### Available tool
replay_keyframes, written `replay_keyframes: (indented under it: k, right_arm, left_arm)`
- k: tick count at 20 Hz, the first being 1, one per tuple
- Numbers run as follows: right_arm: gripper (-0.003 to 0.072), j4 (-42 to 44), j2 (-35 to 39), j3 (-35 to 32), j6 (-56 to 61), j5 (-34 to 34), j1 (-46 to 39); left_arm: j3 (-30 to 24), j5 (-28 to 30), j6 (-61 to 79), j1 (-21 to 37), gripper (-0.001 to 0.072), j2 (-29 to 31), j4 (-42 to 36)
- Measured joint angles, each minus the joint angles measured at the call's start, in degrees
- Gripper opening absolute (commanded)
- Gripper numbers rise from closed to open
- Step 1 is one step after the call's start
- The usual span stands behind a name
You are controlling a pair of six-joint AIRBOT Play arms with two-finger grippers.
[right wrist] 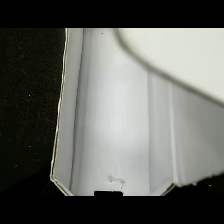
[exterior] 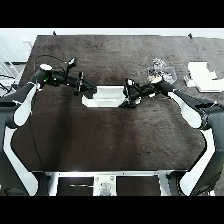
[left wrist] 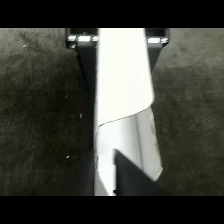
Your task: Fold the box and place the chain.
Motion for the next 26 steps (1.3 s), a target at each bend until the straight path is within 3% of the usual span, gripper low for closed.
replay_keyframes:
  k: [4, 8, 14, 18, 22, 26]
  right_arm:
    - [0.0525, 0.00, 0.00, 0.00, 0.02, -0.02, 0.00]
    - [0.0525, 0.00, 0.00, 0.00, 0.02, 0.00, 0.00]
    - [0.0525, 0.00, 0.00, 0.00, 0.02, 0.00, 0.00]
    - [0.0525, -0.02, 0.00, 0.00, 0.02, 0.00, 0.00]
    - [0.0525, 0.00, 0.02, 0.00, 0.02, -0.02, 0.00]
    - [0.0525, -0.02, 0.00, 0.00, 0.02, 0.00, 0.00]
  left_arm:
    - [1.22, -4.04, -2.69, 0.39, 0.0012, 0.90, -0.79]
    - [-0.35, -3.48, -4.59, 0.33, 0.0012, 5.25, -1.01]
    - [-14.75, 9.38, -2.05, -3.93, 0.0012, 16.72, 0.20]
    - [-22.82, 16.98, 0.00, -7.93, 0.0013, 19.43, 0.74]
    - [-26.56, 24.98, 0.70, -10.38, 0.0013, 20.00, 1.44]
    - [-26.62, 32.87, 2.12, -11.15, 0.0014, 19.93, 0.87]
